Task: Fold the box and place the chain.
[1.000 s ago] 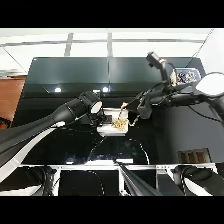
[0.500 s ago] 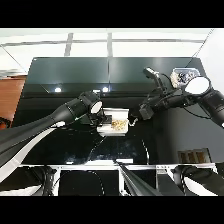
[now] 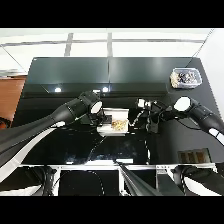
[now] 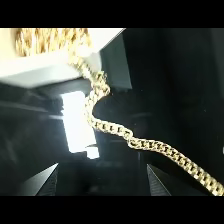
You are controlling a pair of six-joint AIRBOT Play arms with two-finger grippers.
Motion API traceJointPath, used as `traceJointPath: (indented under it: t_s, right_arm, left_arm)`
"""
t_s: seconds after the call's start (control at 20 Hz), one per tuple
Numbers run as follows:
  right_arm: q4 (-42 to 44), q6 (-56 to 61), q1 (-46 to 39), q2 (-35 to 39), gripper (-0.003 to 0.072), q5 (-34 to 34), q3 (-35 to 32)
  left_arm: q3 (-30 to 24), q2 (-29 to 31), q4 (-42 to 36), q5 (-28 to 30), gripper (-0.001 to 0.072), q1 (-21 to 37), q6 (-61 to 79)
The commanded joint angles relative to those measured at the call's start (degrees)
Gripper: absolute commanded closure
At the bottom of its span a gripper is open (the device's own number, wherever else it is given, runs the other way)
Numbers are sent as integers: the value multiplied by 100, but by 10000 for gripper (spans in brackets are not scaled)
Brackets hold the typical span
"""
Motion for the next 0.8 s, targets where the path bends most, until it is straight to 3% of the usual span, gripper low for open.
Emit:
traceJointPath:
  t_s: [0.0,0.75]
  right_arm:
    - [223,-1357,2,-282,69,-238,-101]
    - [1084,-1759,2,-798,69,-590,-15]
  left_arm:
    - [0,0,4,2,678,-2,2]
    - [0,0,2,0,678,-2,2]
